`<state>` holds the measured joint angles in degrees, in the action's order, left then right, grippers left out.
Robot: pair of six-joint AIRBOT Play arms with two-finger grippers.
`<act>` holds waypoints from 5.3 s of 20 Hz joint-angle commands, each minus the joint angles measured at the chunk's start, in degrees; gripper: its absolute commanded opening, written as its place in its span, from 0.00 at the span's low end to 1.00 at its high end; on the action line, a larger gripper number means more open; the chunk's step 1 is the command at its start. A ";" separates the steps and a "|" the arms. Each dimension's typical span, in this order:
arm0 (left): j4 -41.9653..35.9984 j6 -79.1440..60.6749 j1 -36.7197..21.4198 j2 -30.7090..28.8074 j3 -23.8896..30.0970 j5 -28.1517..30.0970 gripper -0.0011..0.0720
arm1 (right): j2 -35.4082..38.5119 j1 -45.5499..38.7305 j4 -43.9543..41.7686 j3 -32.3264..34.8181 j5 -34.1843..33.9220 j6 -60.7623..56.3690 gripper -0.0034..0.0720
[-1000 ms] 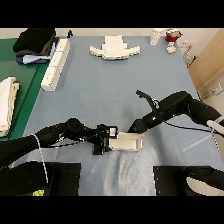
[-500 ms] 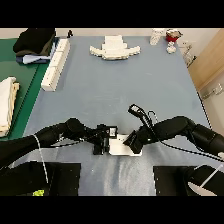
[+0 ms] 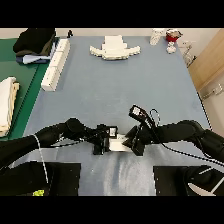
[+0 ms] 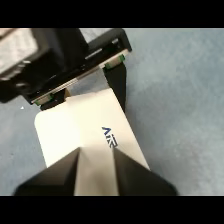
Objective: Fold the box.
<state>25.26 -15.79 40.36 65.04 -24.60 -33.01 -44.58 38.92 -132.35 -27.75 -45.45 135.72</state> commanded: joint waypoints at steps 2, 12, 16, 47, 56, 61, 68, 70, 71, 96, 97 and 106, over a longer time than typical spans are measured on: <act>0.02 -0.02 -0.02 0.00 -0.04 0.02 0.74 | 2.16 0.31 2.36 -0.63 -3.37 12.20 0.69; 0.02 -0.02 -0.02 0.00 -0.04 0.02 0.74 | 1.27 16.63 28.15 0.79 9.35 0.63 0.69; 0.02 0.00 -0.02 0.00 -0.04 0.02 0.74 | 1.31 22.21 40.41 2.38 13.27 -12.66 0.69; 0.02 -0.02 -0.02 0.00 -0.04 0.02 0.74 | 4.13 22.84 53.72 2.60 16.76 -18.36 0.58; 0.02 -0.02 -0.02 0.00 -0.04 0.02 0.74 | 2.38 22.84 53.51 2.58 17.62 -18.93 0.58; 0.02 -0.02 -0.02 0.00 -0.04 0.02 0.74 | 2.38 22.84 53.46 2.60 17.59 -18.93 0.58; 0.02 -0.02 -0.02 0.00 -0.04 0.02 0.74 | 1.66 22.84 48.89 2.71 16.20 -18.93 0.58; 0.02 -0.02 -0.02 0.00 -0.04 0.02 0.74 | 1.05 22.86 48.39 2.71 15.39 -18.91 0.39; 0.02 -0.02 -0.02 0.00 -0.04 0.02 0.74 | 0.92 22.86 48.02 2.71 15.21 -18.86 0.39; 0.02 -0.02 -0.02 0.00 -0.04 0.02 0.74 | 0.39 22.97 44.02 1.75 14.49 -18.95 0.64; 0.02 -0.02 -0.02 0.00 -0.04 0.02 0.74 | 0.74 22.95 44.04 1.75 14.49 -18.95 0.64; 0.02 -0.02 -0.02 0.00 -0.04 0.02 0.74 | 1.68 22.97 43.82 1.36 13.20 -18.95 0.75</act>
<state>25.30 -15.86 40.36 65.04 -24.60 -33.04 -43.18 61.84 -88.29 -26.04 -32.05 116.81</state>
